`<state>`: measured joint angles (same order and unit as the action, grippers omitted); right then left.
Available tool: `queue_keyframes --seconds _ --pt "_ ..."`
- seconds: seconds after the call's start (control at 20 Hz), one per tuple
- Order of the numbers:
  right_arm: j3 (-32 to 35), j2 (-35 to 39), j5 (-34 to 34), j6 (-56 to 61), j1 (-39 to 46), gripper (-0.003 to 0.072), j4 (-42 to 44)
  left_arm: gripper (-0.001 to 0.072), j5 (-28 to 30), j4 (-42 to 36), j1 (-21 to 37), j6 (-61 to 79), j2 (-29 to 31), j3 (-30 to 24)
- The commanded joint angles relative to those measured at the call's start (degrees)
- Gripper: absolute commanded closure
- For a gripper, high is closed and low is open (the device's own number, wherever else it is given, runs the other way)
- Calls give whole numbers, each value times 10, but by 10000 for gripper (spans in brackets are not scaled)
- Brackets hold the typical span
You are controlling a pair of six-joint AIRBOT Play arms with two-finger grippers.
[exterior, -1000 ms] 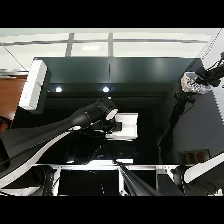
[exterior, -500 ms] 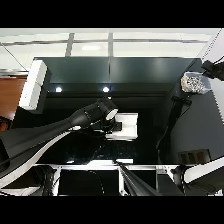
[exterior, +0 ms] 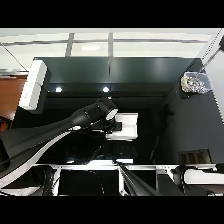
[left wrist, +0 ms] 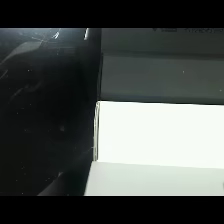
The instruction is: Fold the box and place the chain.
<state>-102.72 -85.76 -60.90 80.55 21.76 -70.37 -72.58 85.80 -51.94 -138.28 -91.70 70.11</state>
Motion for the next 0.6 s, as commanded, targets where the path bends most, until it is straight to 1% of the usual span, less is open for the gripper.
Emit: queue_keyframes --seconds 0.0,0.15,0.3,0.5,0.55 --pt "0 96 39 -31 -26 676 30 676 1 -10 0 0 0 0" --pt "-1 175 81 -37 -26 680 43 676 0 -11 0 0 0 0" --pt "-1 238 92 -43 -26 681 46 676 1 -16 0 0 0 0" --pt "-8 293 151 -43 -26 681 46 676 1 -28 0 0 0 0" --pt "-23 295 142 -43 -26 681 49 676 1 -28 0 0 0 0"
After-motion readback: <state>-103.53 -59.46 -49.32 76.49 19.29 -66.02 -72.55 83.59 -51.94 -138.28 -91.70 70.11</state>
